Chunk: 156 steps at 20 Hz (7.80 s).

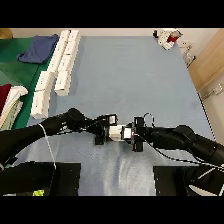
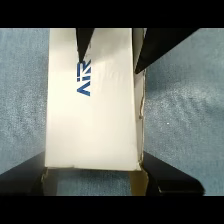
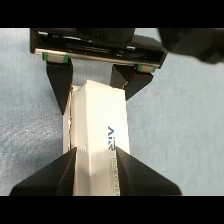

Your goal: Fold the box.

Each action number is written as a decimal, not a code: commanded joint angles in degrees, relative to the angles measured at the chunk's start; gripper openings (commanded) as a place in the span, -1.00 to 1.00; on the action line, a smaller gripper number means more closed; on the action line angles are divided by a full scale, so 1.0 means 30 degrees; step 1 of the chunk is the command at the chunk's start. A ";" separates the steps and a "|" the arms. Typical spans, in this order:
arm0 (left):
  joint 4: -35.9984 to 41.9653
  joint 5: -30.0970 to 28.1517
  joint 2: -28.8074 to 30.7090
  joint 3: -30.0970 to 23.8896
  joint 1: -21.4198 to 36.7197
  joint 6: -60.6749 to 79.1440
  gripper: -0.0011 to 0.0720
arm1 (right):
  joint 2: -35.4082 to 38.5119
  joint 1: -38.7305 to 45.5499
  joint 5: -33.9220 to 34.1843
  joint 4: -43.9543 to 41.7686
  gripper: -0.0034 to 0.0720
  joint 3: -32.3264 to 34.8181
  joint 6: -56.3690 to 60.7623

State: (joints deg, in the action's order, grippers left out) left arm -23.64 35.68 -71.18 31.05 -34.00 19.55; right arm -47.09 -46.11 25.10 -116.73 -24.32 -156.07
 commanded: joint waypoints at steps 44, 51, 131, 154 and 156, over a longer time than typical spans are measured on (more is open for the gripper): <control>0.0022 -0.0051 0.0000 0.0007 0.0022 -0.0022 0.29 | 0.1668 -0.2033 -0.7169 -0.1698 -0.86 0.3504 1.3653; 0.0022 -0.0051 0.0000 0.0007 0.0022 -0.0022 0.29 | 0.1749 0.0466 -0.2186 -0.0095 -0.86 0.0699 1.3653; -1.3959 -0.1530 0.5821 -0.1858 1.7034 -2.4808 0.29 | -1.0010 1.4069 1.5096 -0.4736 -0.86 -1.1810 0.3053; -1.2903 -0.0867 0.4583 -0.1858 1.6925 -2.4676 0.50 | -1.0010 1.4069 1.5096 -0.4736 -0.86 -1.1810 0.3053; -1.2910 -0.0874 0.4583 -0.1851 1.6925 -2.4676 0.93 | -1.0010 1.4069 1.5096 -0.4736 -0.86 -1.1810 0.3053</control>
State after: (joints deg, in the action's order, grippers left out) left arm -62.24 33.12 -57.41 25.52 16.75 -54.41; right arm -77.08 -3.95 70.41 -130.93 -59.70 -146.91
